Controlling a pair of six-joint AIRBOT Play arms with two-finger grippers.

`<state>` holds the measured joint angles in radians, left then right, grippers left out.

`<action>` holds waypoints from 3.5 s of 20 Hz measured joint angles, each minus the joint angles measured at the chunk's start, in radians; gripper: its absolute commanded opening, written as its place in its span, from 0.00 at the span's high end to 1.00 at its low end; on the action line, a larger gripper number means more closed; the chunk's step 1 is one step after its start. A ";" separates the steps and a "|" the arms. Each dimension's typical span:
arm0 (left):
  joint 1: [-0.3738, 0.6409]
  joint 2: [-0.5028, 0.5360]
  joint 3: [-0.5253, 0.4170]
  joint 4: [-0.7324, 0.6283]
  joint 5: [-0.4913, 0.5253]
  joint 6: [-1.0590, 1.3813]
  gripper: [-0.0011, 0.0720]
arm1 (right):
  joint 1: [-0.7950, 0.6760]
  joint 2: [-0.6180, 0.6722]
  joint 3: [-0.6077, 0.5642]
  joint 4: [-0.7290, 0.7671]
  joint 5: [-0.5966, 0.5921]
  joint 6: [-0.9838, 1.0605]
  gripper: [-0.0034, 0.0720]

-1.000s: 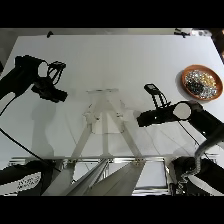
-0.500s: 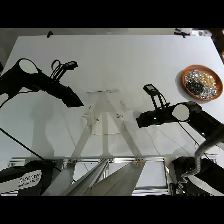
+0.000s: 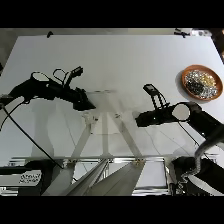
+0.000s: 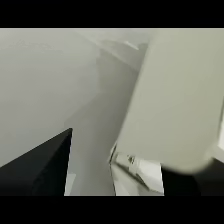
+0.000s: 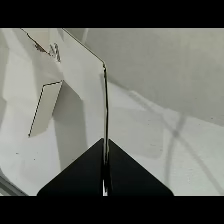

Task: Fold the box and place the chain.

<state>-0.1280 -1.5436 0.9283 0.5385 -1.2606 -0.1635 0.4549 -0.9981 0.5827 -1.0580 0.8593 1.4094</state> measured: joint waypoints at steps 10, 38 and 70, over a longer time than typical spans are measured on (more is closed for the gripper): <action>-0.037 -0.083 -0.004 -0.107 0.029 0.126 0.98 | 0.000 0.000 0.000 0.019 0.004 0.000 0.94; -0.341 0.131 -0.256 -0.195 0.311 0.378 0.98 | 0.000 0.401 0.106 -0.423 0.476 0.109 0.56; -0.346 -0.067 -0.034 -0.119 0.306 0.521 0.98 | 0.000 0.405 0.104 -0.396 0.373 0.112 0.56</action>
<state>-0.4744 -1.6104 0.8948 0.4191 -0.9543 0.3580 0.4549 -0.5934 0.6865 -1.4544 1.2324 1.5215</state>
